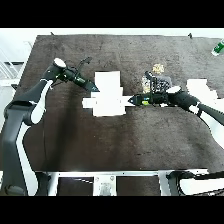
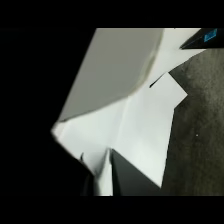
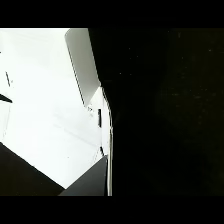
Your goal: Fold the box and place the chain.
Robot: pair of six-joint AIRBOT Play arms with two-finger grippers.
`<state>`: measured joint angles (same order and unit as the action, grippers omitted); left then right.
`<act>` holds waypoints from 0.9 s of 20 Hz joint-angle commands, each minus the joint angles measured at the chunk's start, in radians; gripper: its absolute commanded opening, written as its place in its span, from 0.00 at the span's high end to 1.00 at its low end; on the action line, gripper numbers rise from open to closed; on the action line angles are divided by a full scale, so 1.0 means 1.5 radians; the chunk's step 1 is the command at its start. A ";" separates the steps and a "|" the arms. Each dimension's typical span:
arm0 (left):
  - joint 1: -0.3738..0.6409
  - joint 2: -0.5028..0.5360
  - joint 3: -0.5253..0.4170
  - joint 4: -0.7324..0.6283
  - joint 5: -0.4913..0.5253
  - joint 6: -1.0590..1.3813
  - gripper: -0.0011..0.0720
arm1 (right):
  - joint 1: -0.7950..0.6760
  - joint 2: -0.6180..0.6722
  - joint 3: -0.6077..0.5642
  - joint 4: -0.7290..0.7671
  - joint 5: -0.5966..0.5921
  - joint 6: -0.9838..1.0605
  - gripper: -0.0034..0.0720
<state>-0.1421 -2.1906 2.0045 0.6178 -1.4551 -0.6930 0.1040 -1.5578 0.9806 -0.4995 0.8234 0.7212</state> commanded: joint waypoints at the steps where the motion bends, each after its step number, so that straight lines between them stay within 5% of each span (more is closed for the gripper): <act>1: 0.002 -0.002 0.000 -0.003 0.000 0.005 0.79 | 0.000 0.000 0.001 0.000 0.000 0.000 0.94; 3: 0.002 -0.002 0.000 -0.004 -0.001 0.016 0.96 | 0.000 0.000 0.001 0.000 0.000 0.000 0.94; 4: 0.002 -0.002 0.000 -0.006 -0.003 0.030 0.96 | 0.000 0.000 0.001 0.001 0.000 0.000 0.93; 6: 0.002 -0.002 0.000 -0.020 -0.022 0.085 0.96 | 0.000 0.000 0.001 0.001 0.000 0.000 0.59; 7: 0.002 -0.002 0.000 -0.030 -0.042 0.128 0.96 | -0.002 0.000 0.001 0.001 0.000 0.001 0.51; 13: 0.002 0.003 -0.001 -0.049 -0.112 0.281 0.97 | -0.079 0.025 0.001 0.093 0.040 0.002 0.51; 18: 0.002 0.045 -0.041 -0.049 -0.060 0.372 0.97 | -0.139 0.032 0.000 0.096 0.063 0.000 0.51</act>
